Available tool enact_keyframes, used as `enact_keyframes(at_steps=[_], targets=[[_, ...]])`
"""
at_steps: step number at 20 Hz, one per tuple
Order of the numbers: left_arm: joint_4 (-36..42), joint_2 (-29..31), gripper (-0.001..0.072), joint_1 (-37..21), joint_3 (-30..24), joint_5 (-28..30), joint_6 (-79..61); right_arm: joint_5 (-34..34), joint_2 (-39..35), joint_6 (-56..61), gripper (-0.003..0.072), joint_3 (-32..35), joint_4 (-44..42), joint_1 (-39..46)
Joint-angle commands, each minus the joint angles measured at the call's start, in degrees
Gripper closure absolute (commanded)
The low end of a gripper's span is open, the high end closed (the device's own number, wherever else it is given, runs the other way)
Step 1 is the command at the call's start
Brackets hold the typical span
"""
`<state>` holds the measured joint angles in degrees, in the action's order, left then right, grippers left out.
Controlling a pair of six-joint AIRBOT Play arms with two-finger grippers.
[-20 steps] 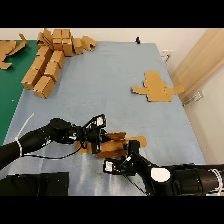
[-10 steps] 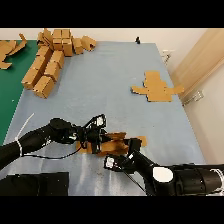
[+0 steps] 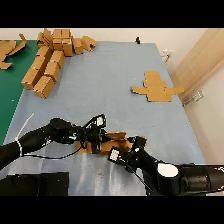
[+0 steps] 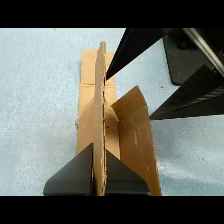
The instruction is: Fold the box.
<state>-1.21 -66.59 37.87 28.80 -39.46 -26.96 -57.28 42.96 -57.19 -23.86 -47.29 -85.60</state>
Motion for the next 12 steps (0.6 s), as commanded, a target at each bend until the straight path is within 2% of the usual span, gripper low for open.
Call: enact_keyframes(at_steps=[1, 4, 6, 12], targets=[[-0.02, 0.04, 0.0695, -0.02, 0.07, 0.02, -0.02, 4.68, -0.2, 0.17, -0.0034, 1.29, 0.55, 2.73], [-0.02, 0.04, 0.0695, -0.02, 0.07, 0.0, -0.02, 14.4, -2.12, -2.29, -0.0034, 3.65, -0.04, 8.7], [-0.02, 0.02, 0.0695, -0.02, 0.07, 0.0, -0.02, 19.41, -4.26, -7.28, -0.0034, 4.59, -3.82, 14.05], [-0.02, 0.02, 0.0695, -0.02, 0.07, 0.0, -0.02, 25.24, -5.55, -41.66, -0.0034, 5.25, -33.05, 28.85]])
